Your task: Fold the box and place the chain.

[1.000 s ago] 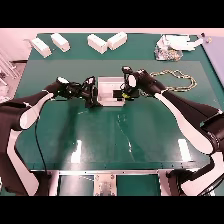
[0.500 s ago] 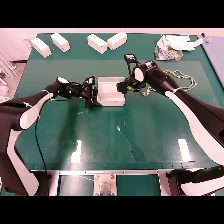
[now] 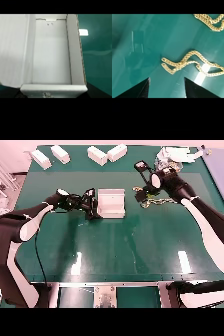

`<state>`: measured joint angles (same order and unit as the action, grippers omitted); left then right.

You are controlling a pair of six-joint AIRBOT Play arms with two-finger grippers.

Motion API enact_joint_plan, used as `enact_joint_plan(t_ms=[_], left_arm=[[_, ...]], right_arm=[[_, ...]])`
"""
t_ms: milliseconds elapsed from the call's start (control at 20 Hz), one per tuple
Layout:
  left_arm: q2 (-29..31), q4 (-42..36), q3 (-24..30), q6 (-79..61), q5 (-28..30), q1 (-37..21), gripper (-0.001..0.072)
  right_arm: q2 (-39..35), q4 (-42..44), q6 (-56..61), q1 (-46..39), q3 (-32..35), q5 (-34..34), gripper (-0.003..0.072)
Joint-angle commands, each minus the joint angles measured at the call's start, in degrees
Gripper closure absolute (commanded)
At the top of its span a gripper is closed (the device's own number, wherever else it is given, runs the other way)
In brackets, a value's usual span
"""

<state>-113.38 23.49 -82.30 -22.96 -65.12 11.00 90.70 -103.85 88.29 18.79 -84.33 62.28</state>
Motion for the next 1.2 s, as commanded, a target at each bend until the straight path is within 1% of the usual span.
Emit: enact_joint_plan(t_ms=[0,100,200,350,450,600,800,1000,1150], left_arm=[[0.0,0.0,0.0,0.0,0.0,0.0,0.0196],[0.0,0.0,0.0,0.0,0.0,0.0,0.0196],[0.0,0.0,0.0,0.0,0.0,0.0,0.0196],[0.0,0.0,0.0,0.0,0.0,0.0,0.0196],[0.0,0.0,0.0,0.0,0.0,0.0,0.0196],[0.0,0.0,0.0,0.0,0.0,0.0,0.0196],[0.0,0.0,-0.1,0.0,0.1,0.0,0.0196],[0.0,0.0,0.0,0.0,0.1,0.0,0.0196],[0.0,0.0,0.0,0.0,0.1,0.0,0.0196]], right_arm=[[-0.1,2.3,-14.3,-4.8,3.0,-1.2,0.0173],[-0.1,5.0,-24.1,-7.1,5.4,-3.5,0.0173],[0.0,9.4,-34.6,-9.1,7.3,-7.8,0.0173],[0.2,17.5,-50.5,-11.4,8.5,-13.4,0.0173],[0.8,21.4,-59.2,-12.8,8.5,-13.8,0.0173],[2.4,24.6,-69.9,-14.7,8.5,-12.9,0.0173],[5.0,25.1,-77.9,-16.7,8.5,-9.8,0.0173],[7.8,25.9,-84.0,-17.5,8.5,-10.0,0.0173],[9.1,27.5,-87.8,-17.5,8.1,-12.3,0.0173]])
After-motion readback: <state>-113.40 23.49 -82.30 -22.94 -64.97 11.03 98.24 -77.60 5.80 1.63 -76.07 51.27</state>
